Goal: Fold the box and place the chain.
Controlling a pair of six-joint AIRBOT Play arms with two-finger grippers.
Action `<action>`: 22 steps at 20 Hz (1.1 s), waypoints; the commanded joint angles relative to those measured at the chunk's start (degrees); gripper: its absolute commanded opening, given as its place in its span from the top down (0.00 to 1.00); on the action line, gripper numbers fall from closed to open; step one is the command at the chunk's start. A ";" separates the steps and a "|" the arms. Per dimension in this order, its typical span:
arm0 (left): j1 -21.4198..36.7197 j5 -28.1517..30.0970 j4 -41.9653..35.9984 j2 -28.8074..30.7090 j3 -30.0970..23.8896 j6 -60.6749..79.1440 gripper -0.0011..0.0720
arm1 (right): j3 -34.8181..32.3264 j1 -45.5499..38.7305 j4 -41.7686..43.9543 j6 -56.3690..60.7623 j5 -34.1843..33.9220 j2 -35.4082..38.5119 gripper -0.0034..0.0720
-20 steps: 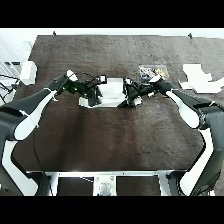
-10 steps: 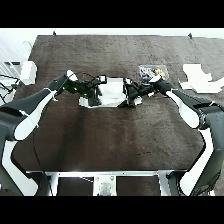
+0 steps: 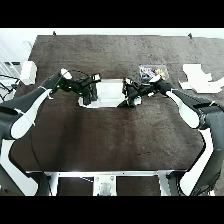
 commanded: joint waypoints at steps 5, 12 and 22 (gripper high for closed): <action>4.26 -7.96 -2.40 1.95 0.00 -4.57 0.96 | -0.02 0.02 -0.11 0.00 -0.13 -0.02 0.19; 6.45 -6.12 -5.07 13.11 -0.07 -28.11 0.96 | -0.04 0.02 -0.11 0.00 -0.13 -0.02 0.19; 10.43 2.95 0.68 22.62 -13.84 -59.69 0.96 | -0.04 0.02 -0.11 0.02 -0.13 -0.02 0.19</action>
